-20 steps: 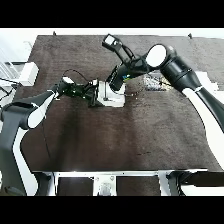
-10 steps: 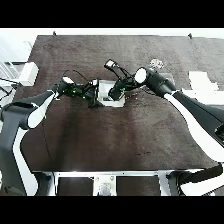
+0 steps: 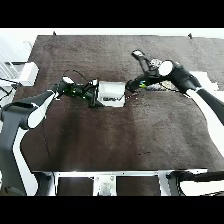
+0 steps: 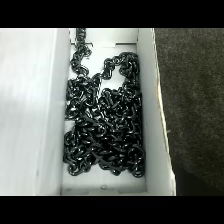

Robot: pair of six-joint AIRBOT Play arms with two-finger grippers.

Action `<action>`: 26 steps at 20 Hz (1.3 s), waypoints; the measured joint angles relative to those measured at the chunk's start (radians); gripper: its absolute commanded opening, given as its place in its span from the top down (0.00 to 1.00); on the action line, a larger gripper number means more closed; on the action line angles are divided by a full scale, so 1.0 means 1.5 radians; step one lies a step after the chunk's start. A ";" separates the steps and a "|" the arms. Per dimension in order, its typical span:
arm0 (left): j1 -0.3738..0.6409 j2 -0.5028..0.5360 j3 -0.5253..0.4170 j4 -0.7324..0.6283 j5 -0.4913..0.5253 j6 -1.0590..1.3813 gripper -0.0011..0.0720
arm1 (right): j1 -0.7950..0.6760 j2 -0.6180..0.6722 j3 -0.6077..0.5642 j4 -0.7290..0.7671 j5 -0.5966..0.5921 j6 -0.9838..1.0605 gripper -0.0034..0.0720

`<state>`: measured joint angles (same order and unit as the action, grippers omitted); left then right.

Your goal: Fold the box and place the chain.

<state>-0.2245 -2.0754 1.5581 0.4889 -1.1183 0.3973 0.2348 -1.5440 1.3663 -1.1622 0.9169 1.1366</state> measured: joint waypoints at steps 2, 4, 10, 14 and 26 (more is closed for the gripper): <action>0.000 0.000 0.000 0.000 0.000 0.000 0.58 | -0.036 0.020 -0.039 0.000 -0.013 0.030 0.24; 0.000 0.000 0.000 0.000 0.000 0.000 0.58 | -0.065 0.031 -0.086 0.000 -0.052 0.062 0.24; 0.000 0.000 0.000 0.000 0.001 0.000 0.58 | -0.097 0.013 -0.192 0.034 -0.235 0.136 0.24; 0.000 0.000 0.000 0.000 0.001 0.000 0.58 | -0.102 -0.032 -0.207 0.084 -0.329 0.149 0.27; 0.000 0.000 0.000 0.000 0.002 0.000 0.58 | -0.077 -0.116 -0.161 0.235 -0.412 0.095 0.95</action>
